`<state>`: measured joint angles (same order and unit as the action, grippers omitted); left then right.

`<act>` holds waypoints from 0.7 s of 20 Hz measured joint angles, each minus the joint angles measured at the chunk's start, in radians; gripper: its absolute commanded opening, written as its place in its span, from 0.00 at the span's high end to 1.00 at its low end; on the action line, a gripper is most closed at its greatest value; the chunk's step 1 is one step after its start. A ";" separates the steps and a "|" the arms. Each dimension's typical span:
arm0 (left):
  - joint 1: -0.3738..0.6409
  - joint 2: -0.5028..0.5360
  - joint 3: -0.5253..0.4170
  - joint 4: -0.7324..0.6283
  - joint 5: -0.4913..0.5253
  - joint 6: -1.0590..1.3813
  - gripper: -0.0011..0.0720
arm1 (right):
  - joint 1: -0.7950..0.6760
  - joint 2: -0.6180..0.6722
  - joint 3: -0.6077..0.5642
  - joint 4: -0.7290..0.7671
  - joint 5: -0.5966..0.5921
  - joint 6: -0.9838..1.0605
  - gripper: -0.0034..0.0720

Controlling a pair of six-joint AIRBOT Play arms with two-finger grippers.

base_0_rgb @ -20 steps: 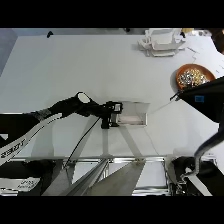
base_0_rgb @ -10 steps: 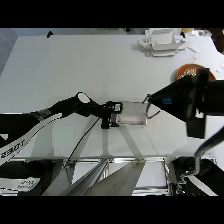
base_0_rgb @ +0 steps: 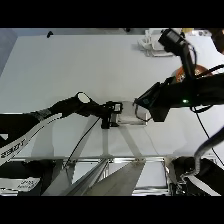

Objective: Fold the box and place the chain.

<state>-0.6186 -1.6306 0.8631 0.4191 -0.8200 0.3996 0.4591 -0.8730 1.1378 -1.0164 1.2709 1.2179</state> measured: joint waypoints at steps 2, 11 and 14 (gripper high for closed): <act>0.000 0.000 0.000 0.000 0.000 0.000 0.93 | 0.001 -0.014 -0.066 -0.003 -0.048 -0.003 0.94; 0.000 0.000 0.000 0.000 0.000 0.000 0.93 | 0.001 -0.119 -0.337 -0.020 -0.212 -0.011 0.94; 0.000 0.000 0.000 0.000 0.000 0.000 0.93 | 0.001 -0.172 -0.383 -0.019 -0.255 -0.011 0.94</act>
<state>-0.6186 -1.6306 0.8631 0.4194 -0.8200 0.3996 0.4603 -1.0447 0.7551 -1.0355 1.0161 1.2072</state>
